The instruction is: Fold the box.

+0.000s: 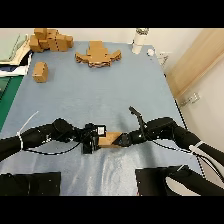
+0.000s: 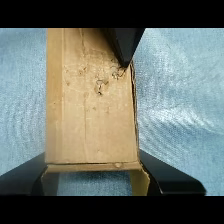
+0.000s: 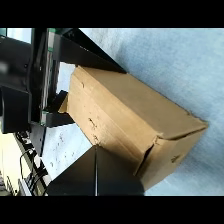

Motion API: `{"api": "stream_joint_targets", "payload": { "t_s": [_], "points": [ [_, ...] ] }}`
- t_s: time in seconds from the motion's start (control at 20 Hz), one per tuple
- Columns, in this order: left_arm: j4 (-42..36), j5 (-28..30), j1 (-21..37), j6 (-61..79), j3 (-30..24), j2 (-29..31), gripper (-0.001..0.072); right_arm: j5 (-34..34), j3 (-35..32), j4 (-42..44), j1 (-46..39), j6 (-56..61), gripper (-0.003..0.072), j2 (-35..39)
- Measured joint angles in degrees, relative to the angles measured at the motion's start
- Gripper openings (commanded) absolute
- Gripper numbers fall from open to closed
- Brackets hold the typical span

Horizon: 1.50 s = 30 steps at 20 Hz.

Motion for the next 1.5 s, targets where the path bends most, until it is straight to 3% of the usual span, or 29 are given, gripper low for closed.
{"api": "stream_joint_targets", "payload": {
  "t_s": [0.3, 0.45, 0.7, 0.95, 1.2, 1.5],
  "points": [
    [0.00, 0.00, 0.00, -0.02, 0.00, 0.00, 0.0528, -0.59, 1.40, -0.33, 0.00, 0.13, 0.0002, 0.63],
    [0.00, 0.00, 0.00, -0.02, 0.00, 0.00, 0.0527, -0.35, 5.09, -4.76, 0.02, 3.89, 0.0002, 2.80],
    [0.00, 0.00, 0.00, -0.02, 0.00, 0.00, 0.0528, 4.13, 18.29, -27.04, 0.02, 16.06, 0.0003, 1.92],
    [0.00, 0.00, 0.00, -0.02, 0.00, 0.00, 0.0528, 6.49, 32.28, -42.23, -0.04, 22.21, 0.0004, -9.35],
    [-0.02, 0.00, 0.00, -0.02, 0.00, 0.00, 0.0528, 7.13, 39.17, -44.24, -0.04, 23.96, 0.0004, -18.40],
    [-0.76, 0.07, 0.00, -0.02, 0.00, 0.00, 0.0528, 7.26, 40.70, -44.19, -0.02, 24.48, 0.0004, -20.61]
  ]
}}
